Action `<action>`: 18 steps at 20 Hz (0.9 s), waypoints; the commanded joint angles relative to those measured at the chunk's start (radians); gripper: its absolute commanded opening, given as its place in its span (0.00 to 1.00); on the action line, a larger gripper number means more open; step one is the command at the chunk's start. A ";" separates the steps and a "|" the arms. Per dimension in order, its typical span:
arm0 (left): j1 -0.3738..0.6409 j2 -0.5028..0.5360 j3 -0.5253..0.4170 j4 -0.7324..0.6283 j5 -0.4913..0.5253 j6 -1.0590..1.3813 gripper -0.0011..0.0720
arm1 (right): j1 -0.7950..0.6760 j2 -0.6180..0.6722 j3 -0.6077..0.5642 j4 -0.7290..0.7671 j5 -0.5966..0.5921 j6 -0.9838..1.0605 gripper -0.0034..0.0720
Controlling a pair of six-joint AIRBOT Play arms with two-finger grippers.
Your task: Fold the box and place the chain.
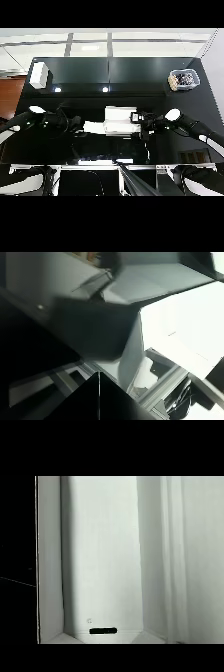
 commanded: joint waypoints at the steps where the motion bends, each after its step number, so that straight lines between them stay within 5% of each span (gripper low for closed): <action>1: -0.131 -0.030 0.041 -0.058 0.006 0.071 0.05 | 0.001 -0.001 0.000 0.000 0.000 0.000 0.13; 5: -0.169 -0.030 0.101 -0.119 -0.068 0.073 0.11 | 0.001 -0.001 -0.001 0.000 0.000 0.000 0.13; 6: -0.168 -0.030 0.119 -0.120 -0.089 0.076 0.39 | 0.001 -0.001 0.000 0.000 0.000 0.000 0.13; 7: -0.169 -0.030 0.138 -0.117 -0.101 0.075 0.77 | 0.001 -0.001 -0.001 0.000 0.000 0.000 0.13; 8: -0.169 -0.030 0.152 -0.118 -0.106 0.075 0.85 | 0.001 -0.001 -0.001 0.000 0.000 0.000 0.13; 15: -0.300 -0.030 0.243 -0.043 -0.036 0.034 0.75 | 0.001 -0.001 0.000 0.000 0.000 0.000 0.13; 18: -0.388 -0.030 0.298 0.097 0.045 -0.096 0.75 | 0.001 -0.001 0.000 0.000 0.000 0.000 0.13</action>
